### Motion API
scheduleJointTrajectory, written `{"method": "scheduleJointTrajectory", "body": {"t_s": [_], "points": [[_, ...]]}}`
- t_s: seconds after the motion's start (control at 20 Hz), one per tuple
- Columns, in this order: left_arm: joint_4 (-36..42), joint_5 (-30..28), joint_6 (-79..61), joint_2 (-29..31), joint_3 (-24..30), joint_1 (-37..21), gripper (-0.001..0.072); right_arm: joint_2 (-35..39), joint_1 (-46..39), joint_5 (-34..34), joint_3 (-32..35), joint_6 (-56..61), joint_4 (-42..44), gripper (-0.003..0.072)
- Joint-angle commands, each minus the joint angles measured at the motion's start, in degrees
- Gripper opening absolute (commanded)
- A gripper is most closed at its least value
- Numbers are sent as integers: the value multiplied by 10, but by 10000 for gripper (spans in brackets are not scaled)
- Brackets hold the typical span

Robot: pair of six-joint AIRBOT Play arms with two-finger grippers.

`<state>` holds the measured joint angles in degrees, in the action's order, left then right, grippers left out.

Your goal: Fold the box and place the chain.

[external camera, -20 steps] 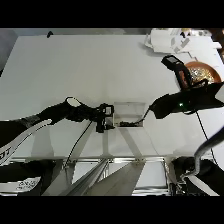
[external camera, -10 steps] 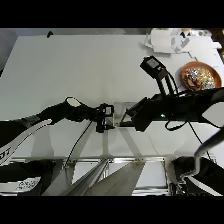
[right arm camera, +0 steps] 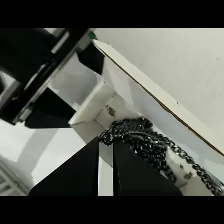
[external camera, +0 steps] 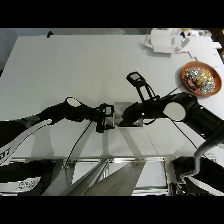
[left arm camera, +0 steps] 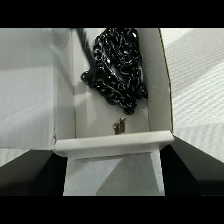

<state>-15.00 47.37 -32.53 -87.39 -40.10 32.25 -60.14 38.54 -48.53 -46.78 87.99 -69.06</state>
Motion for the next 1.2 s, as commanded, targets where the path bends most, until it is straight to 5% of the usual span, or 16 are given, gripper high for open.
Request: {"method": "scheduleJointTrajectory", "body": {"t_s": [0.0, 0.25, 0.35, 0.45, 0.6, 0.75, 0.9, 1.15], "points": [[0, 0, 0, 0, 0, 0, 14, -28, 1, 26, 11, -9, 6, 51], [0, 0, 0, 0, 0, 0, 14, 49, -26, -30, -16, -37, 3, 362], [0, 0, 0, 0, 0, 0, 14, 88, -60, -42, -35, -42, -16, 375], [0, 0, 0, 0, 0, 0, 14, 113, -114, -48, -40, -30, -53, 256], [0, 0, 0, 0, 0, 0, 14, 95, -221, -105, -40, -21, -89, 254], [0, 0, 0, 0, 0, 0, 14, 36, -316, -116, -40, -21, -103, 347], [0, 0, 0, 0, 0, 0, 14, -45, -366, -100, -40, -30, -103, 529], [0, 0, 0, 0, 0, 0, 14, -160, -374, -46, -40, -29, -102, 449]]}}
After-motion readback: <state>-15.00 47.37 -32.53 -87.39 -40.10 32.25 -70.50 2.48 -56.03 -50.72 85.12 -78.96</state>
